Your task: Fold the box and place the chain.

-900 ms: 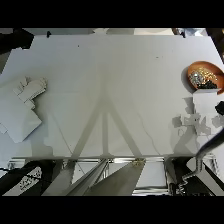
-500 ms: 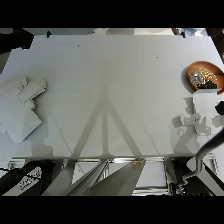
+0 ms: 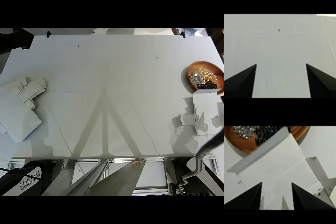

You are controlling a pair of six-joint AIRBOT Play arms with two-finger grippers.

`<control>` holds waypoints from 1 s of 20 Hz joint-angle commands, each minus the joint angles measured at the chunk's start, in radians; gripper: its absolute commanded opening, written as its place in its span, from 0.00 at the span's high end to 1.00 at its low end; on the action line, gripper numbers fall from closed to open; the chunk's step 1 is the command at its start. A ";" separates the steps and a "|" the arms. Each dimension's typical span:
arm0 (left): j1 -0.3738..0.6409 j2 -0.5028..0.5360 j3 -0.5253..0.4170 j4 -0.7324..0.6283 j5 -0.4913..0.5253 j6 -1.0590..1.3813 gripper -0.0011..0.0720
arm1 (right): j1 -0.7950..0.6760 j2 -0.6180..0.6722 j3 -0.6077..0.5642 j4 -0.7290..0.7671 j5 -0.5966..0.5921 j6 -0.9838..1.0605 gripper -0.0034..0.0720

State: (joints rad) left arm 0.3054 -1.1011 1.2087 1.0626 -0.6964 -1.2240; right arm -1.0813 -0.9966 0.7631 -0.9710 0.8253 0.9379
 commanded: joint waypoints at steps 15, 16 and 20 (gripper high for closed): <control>0.000 0.000 0.001 0.000 0.000 0.000 0.03 | 0.000 -0.153 0.232 -0.496 0.359 -0.181 0.18; 0.000 0.000 0.001 0.000 0.000 0.000 0.03 | 0.000 -0.162 0.232 -0.496 0.344 -0.182 0.17; 0.000 0.000 0.001 0.000 0.000 0.000 0.03 | 0.000 -0.213 0.232 -0.548 0.294 -0.187 0.16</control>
